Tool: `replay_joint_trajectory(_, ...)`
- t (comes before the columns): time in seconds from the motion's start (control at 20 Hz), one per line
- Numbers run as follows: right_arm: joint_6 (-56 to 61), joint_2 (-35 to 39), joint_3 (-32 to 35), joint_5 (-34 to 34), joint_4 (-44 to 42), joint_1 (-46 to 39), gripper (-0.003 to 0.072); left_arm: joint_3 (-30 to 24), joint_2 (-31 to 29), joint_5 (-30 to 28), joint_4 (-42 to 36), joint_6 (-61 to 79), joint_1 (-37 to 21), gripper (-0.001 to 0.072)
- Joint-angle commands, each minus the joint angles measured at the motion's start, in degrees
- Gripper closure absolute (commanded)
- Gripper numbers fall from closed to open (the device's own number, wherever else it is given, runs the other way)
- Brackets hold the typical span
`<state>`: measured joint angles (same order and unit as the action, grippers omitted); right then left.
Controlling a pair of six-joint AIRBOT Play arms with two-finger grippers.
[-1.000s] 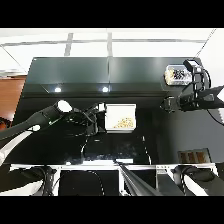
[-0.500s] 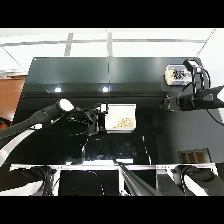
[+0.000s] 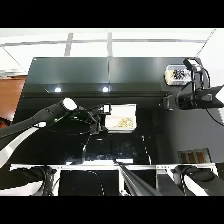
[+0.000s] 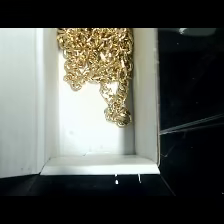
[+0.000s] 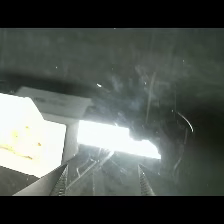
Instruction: Fold the box and place the chain.
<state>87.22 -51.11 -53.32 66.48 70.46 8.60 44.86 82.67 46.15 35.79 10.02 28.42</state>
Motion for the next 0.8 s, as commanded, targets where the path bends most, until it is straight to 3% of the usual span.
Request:
replay_joint_trajectory(0.0, 0.0, -0.4, 1.4, -5.1, -0.4, 1.2, 0.0217, 0.2, 0.2, -1.1, 0.2, 0.2, 0.2, 0.0313)
replay_joint_trajectory(0.25, 0.0, -6.1, 3.5, -24.5, -8.5, 6.6, 0.0195, 0.2, 0.2, -1.1, 0.2, 0.2, 0.2, 0.0310)
replay_joint_trajectory(0.3, 0.0, -8.5, 3.5, -27.4, -9.8, 7.7, 0.0015, 0.2, 0.2, -1.1, 0.2, 0.2, 0.2, 0.0310)
replay_joint_trajectory(0.4, -1.1, -13.6, 3.5, -30.9, -10.5, 9.5, -0.0021, 0.2, 0.2, -1.1, 0.2, 0.2, 0.2, 0.0309)
replay_joint_trajectory(0.55, -9.7, -19.4, 3.5, -27.6, -12.6, 10.1, -0.0013, 0.2, 0.2, -1.2, 0.2, 0.2, 0.2, 0.0308)
replay_joint_trajectory(0.75, -40.5, -19.0, 2.4, -11.9, -19.3, 10.4, -0.0012, 0.2, 0.2, -1.3, 0.2, 0.2, 0.2, 0.0308)
